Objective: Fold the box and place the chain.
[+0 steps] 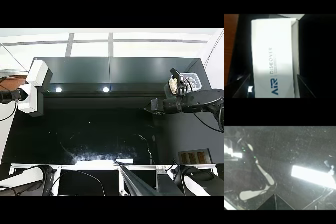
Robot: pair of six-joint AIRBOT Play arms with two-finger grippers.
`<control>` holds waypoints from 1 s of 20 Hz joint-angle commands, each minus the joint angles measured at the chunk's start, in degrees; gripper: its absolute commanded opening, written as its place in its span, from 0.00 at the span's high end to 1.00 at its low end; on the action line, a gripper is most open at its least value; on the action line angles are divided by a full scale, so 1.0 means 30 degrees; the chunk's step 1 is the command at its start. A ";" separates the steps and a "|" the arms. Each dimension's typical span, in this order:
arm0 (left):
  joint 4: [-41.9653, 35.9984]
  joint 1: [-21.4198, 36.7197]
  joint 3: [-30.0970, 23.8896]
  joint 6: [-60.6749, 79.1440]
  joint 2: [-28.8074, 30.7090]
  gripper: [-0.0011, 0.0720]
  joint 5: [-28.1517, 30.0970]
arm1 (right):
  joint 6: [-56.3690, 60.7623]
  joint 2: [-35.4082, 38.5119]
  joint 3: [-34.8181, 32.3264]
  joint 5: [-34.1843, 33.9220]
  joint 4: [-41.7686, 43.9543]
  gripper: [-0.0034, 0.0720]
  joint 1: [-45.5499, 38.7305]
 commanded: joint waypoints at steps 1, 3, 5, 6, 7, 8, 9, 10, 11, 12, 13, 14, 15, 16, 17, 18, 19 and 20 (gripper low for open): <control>0.0627 -0.0051 0.0670 0.0000 0.0000 0.01 -0.0466 | 0.0095 0.0015 0.0022 0.0007 0.0000 0.93 -0.0007; 0.0656 -0.0066 0.1829 -0.0131 0.0707 0.01 -0.1282 | 0.0080 0.0015 0.0029 0.0102 -0.0007 0.93 -0.0007; -0.1814 -0.0342 0.3096 -0.0459 0.1749 0.01 -0.1705 | -0.0087 0.0015 0.0335 0.0860 -0.0182 0.93 -0.0044; -0.3781 -0.0678 0.3687 -0.0466 0.2288 0.02 -0.1734 | -0.0124 0.0015 0.0933 0.1151 -0.0641 0.93 -0.0211; -0.5778 -0.1166 0.4131 -0.0459 0.2761 0.14 -0.1778 | -0.0124 0.0015 0.1785 0.1056 -0.1297 0.93 -0.0525; -0.7235 -0.1945 0.4612 -0.0459 0.3242 0.57 -0.2157 | -0.0117 0.0015 0.2987 0.0466 -0.2186 0.93 -0.0954; -0.7847 -0.2871 0.4998 -0.0415 0.3665 0.94 -0.2907 | -0.0036 0.0022 0.4306 -0.0583 -0.3337 0.93 -0.1406; -0.7854 -0.4080 0.5209 -0.0466 0.4095 0.95 -0.3519 | 0.0488 0.0087 0.5778 -0.1923 -0.5151 0.93 -0.1894; -0.7337 -0.5537 0.5136 -0.0481 0.4597 0.95 -0.4153 | 0.1734 0.0430 0.6761 -0.2594 -0.7526 0.93 -0.2193; -0.6164 -0.7111 0.4925 -0.1195 0.5056 0.95 -0.4765 | 0.3468 0.1319 0.7016 -0.2222 -1.0579 0.93 -0.2222; -0.4182 -0.9063 0.4401 -0.3038 0.5581 0.95 -0.4911 | 0.4983 0.2390 0.6732 -0.1683 -1.3085 0.93 -0.2178; -0.1974 -1.1198 0.3446 -0.4692 0.6149 0.95 -0.4495 | 0.6455 0.3614 0.5887 -0.0998 -1.4899 0.93 -0.2142; -0.0058 -1.3165 0.2208 -0.6025 0.6681 0.95 -0.3708 | 0.7322 0.4758 0.4554 -0.0138 -1.5409 0.93 -0.2127; 0.1617 -1.5125 0.0568 -0.7453 0.7227 0.95 -0.2506 | 0.7905 0.5814 0.2667 0.0947 -1.5300 0.93 -0.2120; 0.2710 -1.6706 -0.1202 -0.8728 0.7701 0.95 -0.1275 | 0.8240 0.6521 0.0714 0.2062 -1.5008 0.93 -0.2084; 0.3228 -1.7719 -0.2790 -0.9690 0.8116 0.95 -0.0350 | 0.8291 0.6812 -0.1246 0.3191 -1.4899 0.93 -0.2018; 0.3388 -1.8229 -0.4277 -1.0426 0.8590 0.95 0.0284 | 0.8284 0.6747 -0.2718 0.4044 -1.4855 0.93 -0.2033; 0.3308 -1.8229 -0.5450 -1.1060 0.9056 0.95 0.0729 | 0.8284 0.6717 -0.3665 0.4779 -1.4885 0.93 -0.2033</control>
